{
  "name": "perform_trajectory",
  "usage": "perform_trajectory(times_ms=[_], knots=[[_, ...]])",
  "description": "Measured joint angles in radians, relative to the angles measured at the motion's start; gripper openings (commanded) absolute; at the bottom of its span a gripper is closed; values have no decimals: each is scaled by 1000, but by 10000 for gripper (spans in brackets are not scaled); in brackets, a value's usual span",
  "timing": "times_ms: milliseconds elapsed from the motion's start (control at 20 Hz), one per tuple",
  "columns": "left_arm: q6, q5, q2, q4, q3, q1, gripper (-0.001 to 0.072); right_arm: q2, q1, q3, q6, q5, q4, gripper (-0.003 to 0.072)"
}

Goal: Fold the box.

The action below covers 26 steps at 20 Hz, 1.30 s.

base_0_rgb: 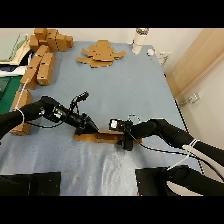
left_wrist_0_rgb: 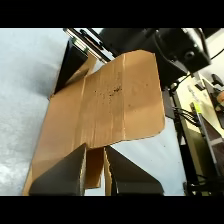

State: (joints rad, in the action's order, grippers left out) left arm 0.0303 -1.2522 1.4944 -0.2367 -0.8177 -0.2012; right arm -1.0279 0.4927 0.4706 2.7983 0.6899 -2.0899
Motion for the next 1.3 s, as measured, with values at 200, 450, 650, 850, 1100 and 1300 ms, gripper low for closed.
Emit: perform_trajectory(times_ms=[200, 450, 650, 850, 1100, 1300], knots=[[-33, -29, 0, -27, -5, 3, 162, 0, 0, 0, 0, 0, 0, 515], [-77, -62, 0, -43, -45, 38, 161, 0, 0, 0, 0, 0, 0, 515], [-158, -94, 0, -104, -82, 89, 160, 0, 0, 0, 0, 9, 0, 515], [-236, -119, 0, -172, -95, 119, 161, 0, 0, 0, 2, 22, 0, 515], [-264, -136, 0, -202, -101, 127, 161, 0, 2, 0, 16, 39, 0, 515], [-273, -142, 0, -209, -102, 129, 161, 0, 15, 3, 53, 62, 0, 515]])
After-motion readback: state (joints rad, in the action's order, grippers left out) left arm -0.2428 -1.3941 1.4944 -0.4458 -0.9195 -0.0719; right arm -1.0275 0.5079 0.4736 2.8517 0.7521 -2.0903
